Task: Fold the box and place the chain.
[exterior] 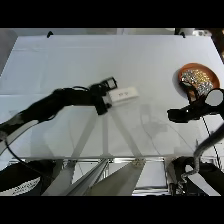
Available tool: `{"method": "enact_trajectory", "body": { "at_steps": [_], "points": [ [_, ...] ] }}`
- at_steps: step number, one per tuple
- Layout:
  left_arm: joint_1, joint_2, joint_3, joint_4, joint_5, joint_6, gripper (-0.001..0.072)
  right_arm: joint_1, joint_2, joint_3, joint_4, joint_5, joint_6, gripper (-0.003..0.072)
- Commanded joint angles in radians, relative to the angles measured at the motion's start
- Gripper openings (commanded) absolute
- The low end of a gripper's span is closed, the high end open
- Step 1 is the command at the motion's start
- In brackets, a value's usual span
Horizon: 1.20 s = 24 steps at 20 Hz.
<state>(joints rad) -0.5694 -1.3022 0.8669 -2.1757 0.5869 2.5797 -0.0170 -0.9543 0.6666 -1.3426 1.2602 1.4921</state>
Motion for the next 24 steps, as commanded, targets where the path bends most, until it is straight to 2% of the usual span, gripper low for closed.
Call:
{"method": "enact_trajectory", "body": {
  "at_steps": [1, 6, 9, 13, 15, 18, 19, 21, 22, 24],
  "points": [
    [0.201, 0.113, 0.001, 0.16, 0.051, -0.293, 0.0008, -0.001, 0.0, 0.001, 0.019, -0.078, 0.0, 0.0013],
    [0.531, 0.138, -0.008, 0.37, 0.213, -0.502, 0.0008, -0.001, 0.0, 0.001, 0.019, -0.1, 0.0, 0.0013],
    [0.722, 0.138, -0.022, 0.396, 0.274, -0.547, 0.0007, -0.001, 0.0, 0.001, 0.019, -0.1, 0.0, 0.0013],
    [0.909, 0.138, -0.064, 0.397, 0.381, -0.581, 0.0008, -0.001, 0.0, 0.001, 0.019, -0.102, 0.0, 0.0013],
    [0.961, 0.137, -0.095, 0.399, 0.413, -0.595, 0.0008, -0.001, 0.0, 0.001, 0.019, -0.102, 0.0, 0.0013],
    [0.976, 0.126, -0.107, 0.43, 0.483, -0.605, 0.0018, -0.001, 0.0, 0.001, 0.018, -0.098, 0.0, 0.0013],
    [0.976, 0.126, -0.107, 0.43, 0.494, -0.618, 0.0048, -0.001, 0.0, 0.001, 0.018, -0.098, 0.0, 0.0013],
    [0.976, 0.127, -0.106, 0.429, 0.522, -0.618, 0.0242, -0.001, 0.0, 0.001, 0.019, -0.098, 0.0, 0.0013],
    [0.976, 0.128, -0.106, 0.424, 0.532, -0.618, 0.0286, -0.001, 0.0, 0.001, 0.019, -0.098, 0.0, 0.0013],
    [0.975, 0.128, -0.106, 0.402, 0.546, -0.618, 0.0286, -0.001, 0.0, 0.001, 0.019, -0.098, 0.0, 0.0013]
  ]
}}
